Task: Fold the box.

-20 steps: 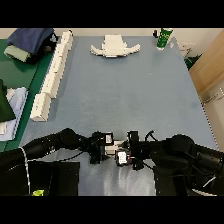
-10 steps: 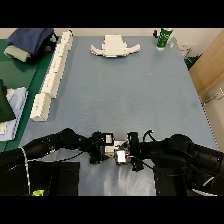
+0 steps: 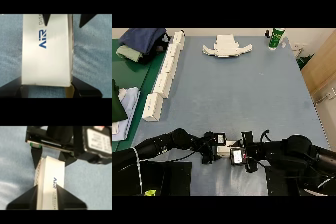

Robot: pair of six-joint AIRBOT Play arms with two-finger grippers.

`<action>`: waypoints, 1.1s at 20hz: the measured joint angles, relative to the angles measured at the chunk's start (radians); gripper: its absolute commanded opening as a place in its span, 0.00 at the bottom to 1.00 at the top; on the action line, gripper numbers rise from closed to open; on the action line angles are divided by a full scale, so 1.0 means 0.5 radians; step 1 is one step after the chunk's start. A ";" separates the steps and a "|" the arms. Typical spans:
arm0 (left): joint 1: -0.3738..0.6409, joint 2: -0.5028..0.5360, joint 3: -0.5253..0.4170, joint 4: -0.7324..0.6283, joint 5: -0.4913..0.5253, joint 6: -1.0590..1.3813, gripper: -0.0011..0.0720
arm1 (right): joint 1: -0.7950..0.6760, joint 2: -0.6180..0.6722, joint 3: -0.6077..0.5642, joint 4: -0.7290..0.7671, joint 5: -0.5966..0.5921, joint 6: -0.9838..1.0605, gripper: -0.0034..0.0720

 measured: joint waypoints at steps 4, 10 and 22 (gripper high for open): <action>0.000 0.000 0.000 0.000 0.000 0.000 0.66 | 0.000 0.107 -0.093 0.123 0.149 0.272 0.05; 0.000 0.000 0.000 -0.001 0.000 0.000 0.66 | 0.001 0.201 -0.436 0.415 0.688 0.558 0.05; 0.000 0.000 0.000 0.001 0.001 0.002 0.66 | 0.129 0.100 -0.676 0.500 0.983 0.906 0.05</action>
